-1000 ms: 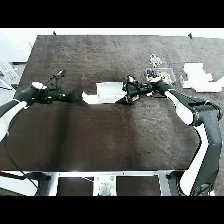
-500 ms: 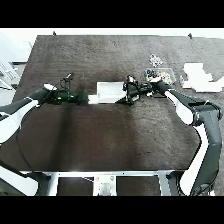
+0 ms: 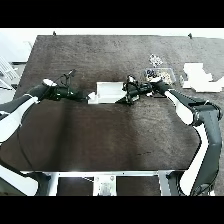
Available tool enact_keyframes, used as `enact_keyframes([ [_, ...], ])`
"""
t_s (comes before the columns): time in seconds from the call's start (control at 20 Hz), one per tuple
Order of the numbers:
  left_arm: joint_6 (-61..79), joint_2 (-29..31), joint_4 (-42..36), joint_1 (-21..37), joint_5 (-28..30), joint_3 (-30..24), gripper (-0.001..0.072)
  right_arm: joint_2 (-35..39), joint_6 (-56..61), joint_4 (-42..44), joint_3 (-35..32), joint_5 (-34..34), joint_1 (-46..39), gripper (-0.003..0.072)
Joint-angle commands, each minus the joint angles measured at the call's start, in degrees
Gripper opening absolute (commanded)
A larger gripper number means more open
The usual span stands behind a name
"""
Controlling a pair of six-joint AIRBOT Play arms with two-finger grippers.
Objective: Fold the box and place the chain.
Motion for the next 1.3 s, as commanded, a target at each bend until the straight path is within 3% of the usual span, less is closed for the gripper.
enact_keyframes([
  [0.0, -2.05, 2.21, 3.91, 2.45, -1.99, 0.2, 0.0018, 0.04, 0.02, 0.0, 0.0, 0.02, 0.0, 0.0581],
  [0.25, -4.5, 1.49, 7.26, 2.89, -1.2, -0.04, 0.0019, 0.04, 0.02, 0.0, 0.0, 0.02, 0.0, 0.0581],
  [0.8, -3.48, -4.33, 3.78, 1.14, -0.11, 0.02, 0.0017, 0.04, 0.02, 0.0, 0.0, 0.02, 0.0, 0.0581],
  [1.25, 0.7, -4.37, -0.48, 0.81, -0.48, 0.02, 0.0018, 0.04, 0.02, 0.0, 0.0, 0.02, 0.0, 0.0581],
])
